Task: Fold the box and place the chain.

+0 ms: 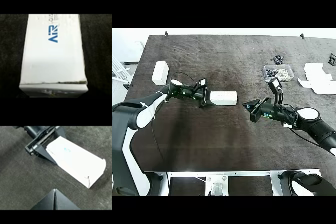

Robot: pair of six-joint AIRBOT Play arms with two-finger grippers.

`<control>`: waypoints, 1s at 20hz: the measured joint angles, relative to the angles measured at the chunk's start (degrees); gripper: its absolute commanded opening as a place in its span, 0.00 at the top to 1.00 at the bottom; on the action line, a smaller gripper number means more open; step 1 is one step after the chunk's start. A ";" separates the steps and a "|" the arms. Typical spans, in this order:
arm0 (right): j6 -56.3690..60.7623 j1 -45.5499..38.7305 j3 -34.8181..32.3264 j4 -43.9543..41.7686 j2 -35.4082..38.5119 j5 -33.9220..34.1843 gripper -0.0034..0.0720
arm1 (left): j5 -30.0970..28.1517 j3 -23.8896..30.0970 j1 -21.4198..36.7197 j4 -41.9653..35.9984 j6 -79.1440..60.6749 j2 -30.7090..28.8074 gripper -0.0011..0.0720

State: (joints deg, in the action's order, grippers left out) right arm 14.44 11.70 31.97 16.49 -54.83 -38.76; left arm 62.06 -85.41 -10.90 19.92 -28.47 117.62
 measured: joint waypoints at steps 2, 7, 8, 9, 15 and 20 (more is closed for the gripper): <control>0.02 0.00 -0.15 -0.02 0.02 0.00 0.95 | 0.24 0.00 0.00 -0.26 0.09 0.02 0.95; 0.11 0.00 -0.35 0.00 0.02 0.00 0.95 | 4.48 -1.36 0.92 -3.50 4.98 -1.70 0.96; 0.13 0.00 -0.44 0.00 0.02 0.00 0.95 | 4.52 -1.55 1.51 -3.82 6.56 -3.13 0.96; 0.13 0.00 -0.59 0.00 0.02 0.00 0.95 | 4.44 -1.70 2.19 -4.02 7.89 -4.92 0.96; 0.20 -0.04 -1.38 0.04 0.04 0.11 0.95 | -4.98 -2.03 11.69 -3.19 18.29 -19.04 0.96; 0.42 -0.04 -1.51 0.00 0.04 0.66 0.95 | -16.04 -2.05 23.45 -0.68 29.68 -25.44 0.96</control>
State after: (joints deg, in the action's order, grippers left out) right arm 14.85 11.66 30.46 16.49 -54.78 -38.11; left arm 46.02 -87.46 12.56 19.25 1.21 92.18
